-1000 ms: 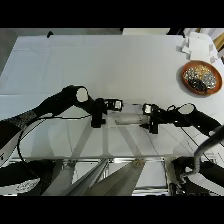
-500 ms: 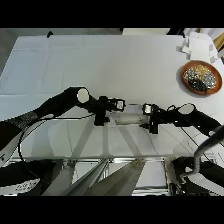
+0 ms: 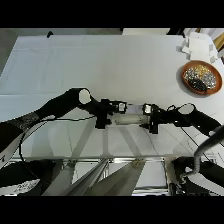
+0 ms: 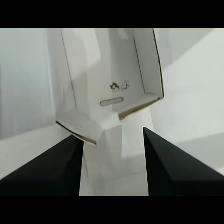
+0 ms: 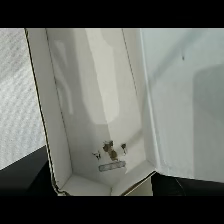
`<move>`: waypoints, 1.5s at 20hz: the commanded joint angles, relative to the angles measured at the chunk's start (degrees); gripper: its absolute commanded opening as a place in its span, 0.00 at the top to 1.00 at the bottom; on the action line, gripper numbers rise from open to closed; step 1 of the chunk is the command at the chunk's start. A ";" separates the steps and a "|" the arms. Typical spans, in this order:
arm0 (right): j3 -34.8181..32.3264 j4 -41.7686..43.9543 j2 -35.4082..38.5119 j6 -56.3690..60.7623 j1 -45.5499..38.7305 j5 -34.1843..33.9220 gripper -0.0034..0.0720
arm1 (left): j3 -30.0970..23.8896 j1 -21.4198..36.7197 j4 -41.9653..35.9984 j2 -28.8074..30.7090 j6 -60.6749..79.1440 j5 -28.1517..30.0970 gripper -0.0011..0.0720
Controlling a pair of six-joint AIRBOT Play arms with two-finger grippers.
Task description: Fold the box and place the chain.
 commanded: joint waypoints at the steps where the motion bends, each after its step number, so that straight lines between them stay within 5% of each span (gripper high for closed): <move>1: 0.02 0.02 0.04 0.02 -0.02 0.02 0.42 | -0.02 -1.03 -1.40 -0.55 0.02 1.33 0.46; 2: 0.02 0.02 0.04 0.02 -0.02 0.02 0.42 | -0.02 -1.14 -1.42 -0.98 0.02 1.46 0.48; 5: 0.02 0.02 0.04 0.02 -0.02 0.00 0.42 | -0.02 -1.90 -1.38 -1.92 0.02 3.45 0.82; 14: 0.02 0.02 0.04 0.02 -0.02 0.00 0.42 | -0.02 -4.09 -2.25 -2.10 -0.02 9.33 0.82; 16: 0.02 0.02 0.04 0.02 -0.02 0.00 0.42 | -0.02 -4.79 -2.25 -2.62 -0.02 9.42 0.57; 19: 0.02 0.02 0.04 0.02 -0.02 0.02 0.42 | -0.02 -5.60 -2.16 -2.89 -0.02 8.94 0.50; 21: 0.02 0.02 0.04 0.02 -0.02 0.00 0.42 | -0.02 -5.53 -2.14 -2.75 -0.48 8.11 0.56; 23: 0.02 0.02 0.04 0.00 -0.02 0.00 0.42 | -0.02 -4.96 0.33 -1.57 -0.68 5.46 0.97; 30: 0.02 0.02 0.02 0.00 -0.02 0.02 0.42 | -0.02 0.74 10.54 8.41 -36.63 2.69 0.98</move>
